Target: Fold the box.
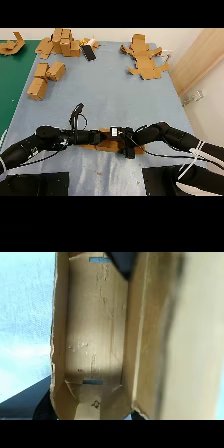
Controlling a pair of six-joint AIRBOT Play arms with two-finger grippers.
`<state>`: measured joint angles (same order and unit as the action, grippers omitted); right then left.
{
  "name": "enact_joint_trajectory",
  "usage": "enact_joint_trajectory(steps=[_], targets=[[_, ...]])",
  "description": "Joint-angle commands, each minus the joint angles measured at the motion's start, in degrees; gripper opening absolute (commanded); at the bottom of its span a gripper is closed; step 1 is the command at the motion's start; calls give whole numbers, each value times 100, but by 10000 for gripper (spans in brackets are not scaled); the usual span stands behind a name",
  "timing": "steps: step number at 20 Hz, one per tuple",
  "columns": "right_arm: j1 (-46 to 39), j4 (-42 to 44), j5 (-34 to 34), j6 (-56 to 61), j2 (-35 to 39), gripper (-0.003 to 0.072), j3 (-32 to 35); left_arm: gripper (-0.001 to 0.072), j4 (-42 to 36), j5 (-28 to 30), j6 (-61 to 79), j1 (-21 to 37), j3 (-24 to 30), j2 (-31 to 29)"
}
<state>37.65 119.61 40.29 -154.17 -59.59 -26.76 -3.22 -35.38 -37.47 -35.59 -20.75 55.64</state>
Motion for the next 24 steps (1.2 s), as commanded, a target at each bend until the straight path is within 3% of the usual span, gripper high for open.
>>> enact_joint_trajectory(steps=[1, 8, 24], targets=[[0, -66, -63, -48, 4, 562, -17, 9, 415, -103, -195, 236, 57, -2], [0, 382, -44, -37, -11, 565, -66, 9, 501, -595, -87, 946, 57, -2], [-2, 579, -249, -31, -9, 581, -66, 10, 708, -570, -68, 988, 55, -2]])
